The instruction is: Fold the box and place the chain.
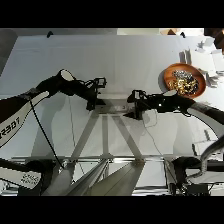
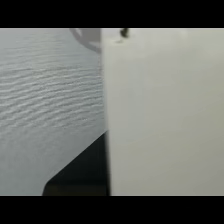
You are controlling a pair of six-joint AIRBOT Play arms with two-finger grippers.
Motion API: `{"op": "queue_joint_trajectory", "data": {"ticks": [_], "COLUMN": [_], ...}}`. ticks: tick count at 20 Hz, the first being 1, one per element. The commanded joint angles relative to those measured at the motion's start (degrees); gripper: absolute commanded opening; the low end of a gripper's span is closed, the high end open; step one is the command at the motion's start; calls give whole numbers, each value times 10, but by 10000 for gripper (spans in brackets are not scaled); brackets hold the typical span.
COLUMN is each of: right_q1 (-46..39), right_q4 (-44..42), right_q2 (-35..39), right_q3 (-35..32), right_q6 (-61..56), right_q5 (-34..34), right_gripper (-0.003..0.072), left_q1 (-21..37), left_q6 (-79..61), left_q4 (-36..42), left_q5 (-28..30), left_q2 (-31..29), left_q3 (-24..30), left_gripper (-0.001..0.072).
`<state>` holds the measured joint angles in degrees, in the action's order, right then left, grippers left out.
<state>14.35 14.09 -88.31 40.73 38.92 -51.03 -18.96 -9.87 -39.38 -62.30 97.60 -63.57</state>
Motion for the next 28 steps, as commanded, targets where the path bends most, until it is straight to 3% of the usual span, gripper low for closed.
{"op": "queue_joint_trajectory", "data": {"ticks": [1, 28], "right_q1": [6, 6], "right_q4": [22, 26], "right_q2": [-1, -2], "right_q3": [1, 4], "right_q6": [2, -5], "right_q5": [-10, -9], "right_gripper": [720, 715], "left_q1": [0, 0], "left_q6": [0, 0], "left_q4": [-1, -1], "left_q5": [-1, -1], "left_q2": [-1, -1], "left_q3": [0, 0], "left_gripper": [8, 8]}}
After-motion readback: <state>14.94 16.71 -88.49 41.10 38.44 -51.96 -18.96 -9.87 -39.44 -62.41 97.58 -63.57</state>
